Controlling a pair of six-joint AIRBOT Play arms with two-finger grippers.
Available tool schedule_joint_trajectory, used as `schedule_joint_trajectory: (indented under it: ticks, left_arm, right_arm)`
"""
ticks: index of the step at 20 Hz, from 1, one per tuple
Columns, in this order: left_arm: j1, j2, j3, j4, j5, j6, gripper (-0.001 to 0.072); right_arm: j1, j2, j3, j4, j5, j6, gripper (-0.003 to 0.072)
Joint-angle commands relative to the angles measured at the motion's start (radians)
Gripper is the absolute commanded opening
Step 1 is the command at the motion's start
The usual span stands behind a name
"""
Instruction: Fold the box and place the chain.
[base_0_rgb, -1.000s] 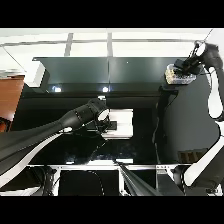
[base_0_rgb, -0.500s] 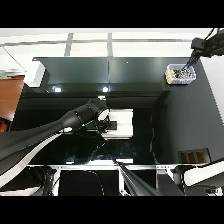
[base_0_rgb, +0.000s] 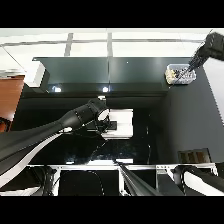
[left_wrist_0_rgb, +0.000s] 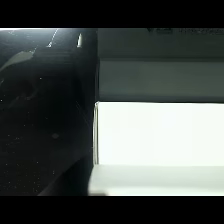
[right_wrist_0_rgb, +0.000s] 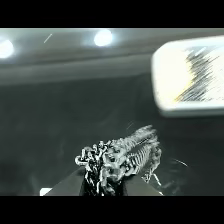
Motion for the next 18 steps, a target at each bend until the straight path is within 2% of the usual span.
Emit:
schedule_joint_trajectory:
  ticks: [1, 3, 6, 8, 11, 15, 18]
  left_arm:
    - [0.0, 0.0, 0.0, 0.0, 0.0, 0.0, 0.0027]
    - [0.0, 0.0, 0.0, 0.0, -0.001, 0.0, 0.0027]
    - [0.0, 0.0, 0.0, 0.0, 0.0, 0.0, 0.0027]
    - [0.0, 0.0, 0.0, 0.0, 0.0, 0.0, 0.0027]
    - [0.0, 0.0, 0.0, 0.0, 0.0, 0.0, 0.0027]
    - [0.0, 0.0, 0.0, 0.0, 0.0, 0.0, 0.0027]
    - [0.0, 0.0, 0.0, 0.0, 0.0, 0.0, 0.0027]
  right_arm:
    - [0.09, 0.218, -0.246, 0.035, 0.021, -0.027, 0.0013]
    - [0.159, 0.29, -0.36, 0.056, 0.098, -0.027, 0.0014]
    - [0.262, 0.311, -0.456, 0.124, 0.164, -0.029, 0.0014]
    - [0.332, 0.311, -0.505, 0.219, 0.105, -0.029, 0.0014]
    - [0.457, 0.307, -0.56, 0.339, -0.053, -0.029, 0.0014]
    - [0.599, 0.261, -0.574, 0.342, -0.216, -0.019, 0.0014]
    - [0.648, 0.198, -0.579, 0.336, -0.261, -0.013, 0.0014]
